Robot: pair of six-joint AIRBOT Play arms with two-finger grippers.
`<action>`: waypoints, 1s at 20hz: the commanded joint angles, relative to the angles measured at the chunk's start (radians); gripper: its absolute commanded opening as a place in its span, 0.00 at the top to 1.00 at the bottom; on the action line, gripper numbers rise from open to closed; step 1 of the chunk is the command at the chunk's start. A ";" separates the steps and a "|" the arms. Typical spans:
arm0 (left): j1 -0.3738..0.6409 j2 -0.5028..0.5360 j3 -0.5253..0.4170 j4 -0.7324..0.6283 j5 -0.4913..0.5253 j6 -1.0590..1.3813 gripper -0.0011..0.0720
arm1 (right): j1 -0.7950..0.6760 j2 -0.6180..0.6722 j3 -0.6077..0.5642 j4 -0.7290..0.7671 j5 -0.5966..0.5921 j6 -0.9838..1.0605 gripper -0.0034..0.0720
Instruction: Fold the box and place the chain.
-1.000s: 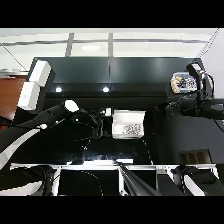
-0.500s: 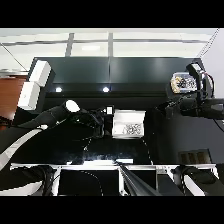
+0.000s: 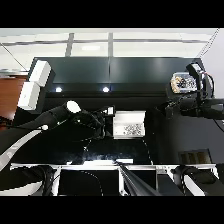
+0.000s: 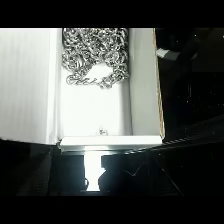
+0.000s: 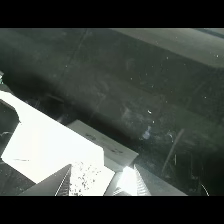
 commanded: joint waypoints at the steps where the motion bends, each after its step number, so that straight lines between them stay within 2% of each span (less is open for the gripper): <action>1: 0.000 0.000 0.000 0.025 -0.016 -0.008 0.02 | 0.000 0.000 0.000 0.000 0.004 0.000 0.36; 6: 0.000 0.023 0.000 0.140 -0.061 -0.186 0.02 | 0.000 0.000 0.000 0.000 0.007 0.000 0.35; 9: 0.037 0.060 -0.002 0.176 -0.238 -0.301 0.02 | 0.000 0.000 0.000 0.000 0.025 0.000 0.36; 11: 0.078 0.126 -0.035 0.190 -0.226 -0.316 0.07 | 0.000 0.000 0.000 0.000 0.024 0.000 0.36; 14: 0.141 0.227 -0.102 0.166 -0.208 -0.351 0.07 | 0.000 0.000 0.000 0.000 0.021 0.000 0.36; 16: 0.142 0.263 -0.167 0.083 -0.124 -0.297 0.04 | 0.000 0.000 0.000 0.000 0.021 0.000 0.36; 20: 0.081 0.251 -0.291 -0.333 0.092 0.145 0.02 | 0.000 0.000 0.000 0.000 0.021 0.000 0.36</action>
